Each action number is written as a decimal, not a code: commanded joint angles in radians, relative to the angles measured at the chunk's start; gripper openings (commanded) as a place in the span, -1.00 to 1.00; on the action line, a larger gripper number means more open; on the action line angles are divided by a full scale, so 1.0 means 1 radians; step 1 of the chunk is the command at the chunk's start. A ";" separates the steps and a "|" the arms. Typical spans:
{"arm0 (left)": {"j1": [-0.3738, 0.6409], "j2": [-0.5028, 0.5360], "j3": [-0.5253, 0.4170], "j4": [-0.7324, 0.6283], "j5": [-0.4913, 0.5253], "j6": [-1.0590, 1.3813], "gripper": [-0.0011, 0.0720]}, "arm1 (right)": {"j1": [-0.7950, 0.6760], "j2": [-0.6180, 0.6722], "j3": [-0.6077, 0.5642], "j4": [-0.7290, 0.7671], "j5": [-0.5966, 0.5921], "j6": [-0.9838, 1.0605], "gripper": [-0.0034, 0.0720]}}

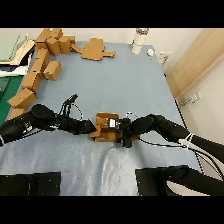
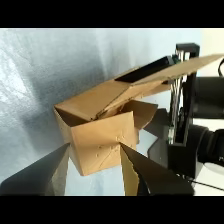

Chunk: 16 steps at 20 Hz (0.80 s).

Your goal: Fold the box.

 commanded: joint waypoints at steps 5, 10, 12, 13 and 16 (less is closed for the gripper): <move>-0.135 -0.002 0.072 0.358 0.079 -0.347 0.38 | 0.000 0.000 0.000 0.000 0.000 0.000 0.43; -0.239 -0.010 0.149 0.602 0.061 -0.618 0.38 | 0.000 0.000 0.000 0.000 0.000 0.000 0.43; -0.270 -0.031 0.155 0.604 0.061 -0.645 0.38 | 0.000 0.000 0.000 0.000 0.000 0.000 0.43; -0.287 -0.051 0.164 0.610 0.059 -0.663 0.38 | 0.000 0.000 0.000 0.000 0.000 0.000 0.43; -0.322 -0.111 0.211 0.640 0.024 -0.709 0.38 | 0.000 0.000 0.000 0.000 0.000 0.000 0.43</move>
